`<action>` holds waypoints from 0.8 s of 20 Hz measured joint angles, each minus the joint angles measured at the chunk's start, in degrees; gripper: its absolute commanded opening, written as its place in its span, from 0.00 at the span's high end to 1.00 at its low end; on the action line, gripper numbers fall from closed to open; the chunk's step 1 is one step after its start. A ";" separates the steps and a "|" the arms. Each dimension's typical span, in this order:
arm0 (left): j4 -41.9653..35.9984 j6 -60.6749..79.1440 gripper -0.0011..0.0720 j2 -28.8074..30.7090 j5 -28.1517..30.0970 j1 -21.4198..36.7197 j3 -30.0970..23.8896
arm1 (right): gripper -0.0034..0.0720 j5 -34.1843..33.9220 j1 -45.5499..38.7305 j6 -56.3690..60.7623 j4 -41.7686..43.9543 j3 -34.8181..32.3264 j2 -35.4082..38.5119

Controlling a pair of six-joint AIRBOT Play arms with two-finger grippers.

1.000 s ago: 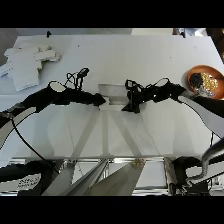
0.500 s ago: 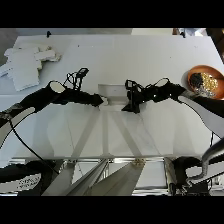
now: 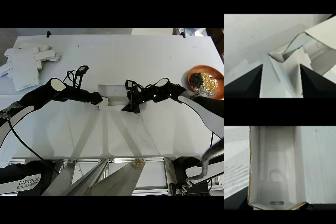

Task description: Fold the box and place the chain.

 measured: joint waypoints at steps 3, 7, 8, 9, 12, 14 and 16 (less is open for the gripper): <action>2.84 -2.14 0.31 0.00 -0.81 -1.46 0.98 | 0.38 0.00 0.00 0.00 0.00 0.00 0.00; 6.95 -6.78 0.31 0.00 -0.87 -2.51 1.42 | 0.38 0.00 0.00 0.00 0.00 0.00 0.00; 8.33 -8.33 0.31 0.02 -0.98 -2.62 1.46 | 0.38 0.00 0.00 0.00 0.00 0.00 0.00; 10.29 -10.01 0.31 0.02 -1.22 -2.75 1.51 | 0.38 -0.02 0.00 -0.04 -0.02 0.00 0.00; 14.21 -14.16 0.37 0.04 -1.86 -2.93 1.57 | 0.38 -0.07 0.00 -0.07 0.02 0.00 0.00; 15.41 -15.61 0.40 0.07 -1.99 -3.23 1.57 | 0.38 -0.13 0.02 -0.02 0.09 0.00 0.00; 16.31 -16.83 0.40 0.07 -1.99 -3.63 1.64 | 0.38 -0.11 0.02 0.00 0.09 0.00 0.00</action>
